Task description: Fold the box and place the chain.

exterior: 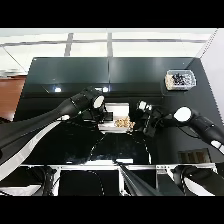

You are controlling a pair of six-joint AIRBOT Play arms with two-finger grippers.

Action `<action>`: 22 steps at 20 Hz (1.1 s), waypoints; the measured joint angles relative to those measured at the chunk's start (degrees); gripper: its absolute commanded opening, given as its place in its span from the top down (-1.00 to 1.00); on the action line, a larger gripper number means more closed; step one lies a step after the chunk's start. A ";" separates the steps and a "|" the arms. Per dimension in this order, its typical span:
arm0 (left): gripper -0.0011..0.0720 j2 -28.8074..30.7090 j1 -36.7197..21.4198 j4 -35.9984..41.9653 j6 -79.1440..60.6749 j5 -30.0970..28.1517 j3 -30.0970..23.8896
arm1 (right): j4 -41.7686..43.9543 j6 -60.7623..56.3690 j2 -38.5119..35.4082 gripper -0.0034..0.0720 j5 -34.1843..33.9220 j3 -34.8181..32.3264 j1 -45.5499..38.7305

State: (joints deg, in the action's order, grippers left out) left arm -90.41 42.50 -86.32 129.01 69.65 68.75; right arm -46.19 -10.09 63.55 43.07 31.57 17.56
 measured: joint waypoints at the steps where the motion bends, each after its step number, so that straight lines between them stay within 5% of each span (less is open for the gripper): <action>1: 0.90 0.00 0.00 0.00 0.00 0.00 0.00 | 1.97 4.39 0.98 -1.00 -0.96 -0.24 0.55; 8: 0.90 0.00 0.00 0.00 0.02 0.04 0.00 | 7.37 17.84 4.26 -1.00 -4.17 -0.76 1.79; 22: 0.90 0.00 -0.02 0.00 0.00 0.09 0.00 | 8.96 20.13 7.04 -1.00 -5.38 -0.76 3.15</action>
